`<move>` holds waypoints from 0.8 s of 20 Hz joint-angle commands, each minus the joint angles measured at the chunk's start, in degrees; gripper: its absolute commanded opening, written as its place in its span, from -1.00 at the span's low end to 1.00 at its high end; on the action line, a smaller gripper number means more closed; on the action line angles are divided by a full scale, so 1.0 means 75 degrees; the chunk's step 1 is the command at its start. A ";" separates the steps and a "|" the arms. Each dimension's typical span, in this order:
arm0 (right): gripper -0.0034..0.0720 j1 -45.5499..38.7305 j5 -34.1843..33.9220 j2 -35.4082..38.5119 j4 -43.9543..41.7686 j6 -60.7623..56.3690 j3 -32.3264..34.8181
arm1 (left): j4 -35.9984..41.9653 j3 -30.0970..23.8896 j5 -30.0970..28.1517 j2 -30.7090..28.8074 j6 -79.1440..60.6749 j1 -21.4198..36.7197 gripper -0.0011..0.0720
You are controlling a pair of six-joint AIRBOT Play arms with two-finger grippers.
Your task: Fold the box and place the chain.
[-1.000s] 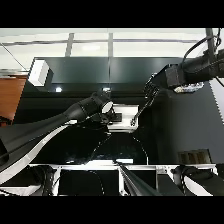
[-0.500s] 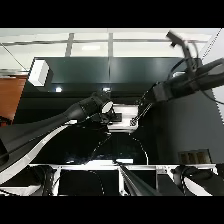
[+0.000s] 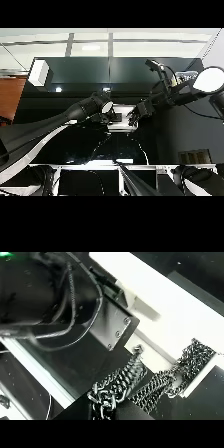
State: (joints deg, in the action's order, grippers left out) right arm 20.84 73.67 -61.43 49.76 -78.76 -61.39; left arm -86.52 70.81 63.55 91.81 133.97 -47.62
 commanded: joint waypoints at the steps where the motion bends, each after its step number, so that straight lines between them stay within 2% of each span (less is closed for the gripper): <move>1: -0.88 0.0134 -0.0679 -0.0146 -0.0061 -0.0128 0.0414 | 0.0000 0.0000 -0.0003 0.0003 -0.0003 0.0000 -0.90; 4: -0.88 0.0189 -0.1443 -0.0367 0.0032 -0.0221 0.0877 | 0.0000 0.0000 -0.0003 0.0003 -0.0003 0.0000 -0.90; 9: -0.88 0.0175 -0.1684 -0.0743 0.0026 -0.0245 0.1000 | 0.0000 0.0000 0.0000 0.0003 0.0000 0.0000 -0.90; 12: -0.88 0.0020 -0.1367 -0.0734 -0.0134 -0.0239 0.0772 | 0.0000 0.0000 0.0000 0.0003 -0.0003 0.0000 -0.90; 16: -0.88 -0.0344 -0.0583 -0.0734 -0.0201 -0.0239 -0.0090 | 0.0000 0.0000 0.0000 0.0003 -0.0003 0.0000 -0.90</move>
State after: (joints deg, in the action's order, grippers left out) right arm 19.84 65.52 -66.85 48.77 -80.58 -58.46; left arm -86.52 70.81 63.55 91.81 133.97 -47.62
